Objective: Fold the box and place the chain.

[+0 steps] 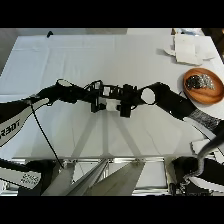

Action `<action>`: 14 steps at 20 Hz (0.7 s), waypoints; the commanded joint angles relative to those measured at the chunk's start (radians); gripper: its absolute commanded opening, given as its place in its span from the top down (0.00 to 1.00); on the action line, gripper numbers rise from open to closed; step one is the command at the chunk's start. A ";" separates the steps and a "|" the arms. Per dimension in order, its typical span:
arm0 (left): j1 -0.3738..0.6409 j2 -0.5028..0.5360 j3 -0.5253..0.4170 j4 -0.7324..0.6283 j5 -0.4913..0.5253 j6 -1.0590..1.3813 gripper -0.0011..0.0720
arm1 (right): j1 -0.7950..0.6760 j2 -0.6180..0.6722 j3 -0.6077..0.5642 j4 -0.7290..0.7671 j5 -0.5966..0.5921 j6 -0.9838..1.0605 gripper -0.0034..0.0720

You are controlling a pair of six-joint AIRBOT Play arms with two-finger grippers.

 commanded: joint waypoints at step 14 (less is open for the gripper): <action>0.000 0.000 0.001 0.000 0.000 0.000 0.48 | 0.039 0.021 -0.016 -0.110 -0.139 0.020 0.41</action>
